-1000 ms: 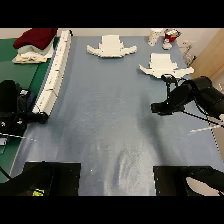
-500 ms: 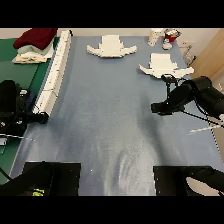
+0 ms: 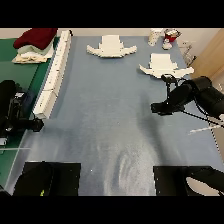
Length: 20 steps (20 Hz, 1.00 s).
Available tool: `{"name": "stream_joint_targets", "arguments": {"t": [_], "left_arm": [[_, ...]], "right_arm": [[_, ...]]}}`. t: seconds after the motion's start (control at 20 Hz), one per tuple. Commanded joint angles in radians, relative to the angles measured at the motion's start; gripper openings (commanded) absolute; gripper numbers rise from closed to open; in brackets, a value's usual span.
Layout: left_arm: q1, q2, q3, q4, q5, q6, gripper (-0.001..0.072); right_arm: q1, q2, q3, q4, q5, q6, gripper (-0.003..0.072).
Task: Fold the box.
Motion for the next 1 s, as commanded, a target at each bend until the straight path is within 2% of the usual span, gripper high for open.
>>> {"name": "stream_joint_targets", "arguments": {"t": [0.0,0.05,0.1,0.2,0.35,0.45,0.6,0.75,0.85,0.95], "left_arm": [[-0.002,0.145,0.002,0.069,-0.218,-0.135,0.0469],[-0.002,0.178,0.007,0.037,-0.278,-0.159,0.0152],[-0.002,0.201,0.012,-0.01,-0.328,-0.156,0.0014],[-0.029,0.221,0.014,-0.123,-0.376,-0.16,0.0014],[-0.171,0.173,0.061,-0.262,-0.332,-0.17,0.0014],[-0.311,0.077,0.153,-0.284,-0.28,-0.217,0.0013],[-0.526,-0.127,0.348,-0.283,-0.252,-0.248,0.0013],[-0.674,-0.325,0.52,-0.283,-0.244,-0.265,0.0013],[-0.743,-0.418,0.59,-0.284,-0.244,-0.264,0.0014],[-0.802,-0.475,0.611,-0.285,-0.229,-0.264,0.0014]], "right_arm": [[0.0,-0.001,0.001,0.0,0.0,0.0,0.0006],[0.0,-0.001,0.001,0.0,0.0,0.0,0.0005],[0.0,-0.001,0.001,0.0,0.0,0.0,0.0005],[0.0,-0.001,0.001,0.0,0.0,0.0,0.0005],[0.0,-0.001,0.001,0.0,0.0,0.0,0.0005],[0.0,-0.001,0.001,0.0,0.0,0.0,0.0005],[0.0,-0.001,0.001,0.0,0.0,0.0,0.0005],[0.0,-0.001,0.001,0.0,0.0,0.0,0.0005],[0.0,-0.001,0.001,0.0,0.0,0.0,0.0005],[0.0,-0.001,0.001,0.0,0.0,0.0,0.0005]]}}
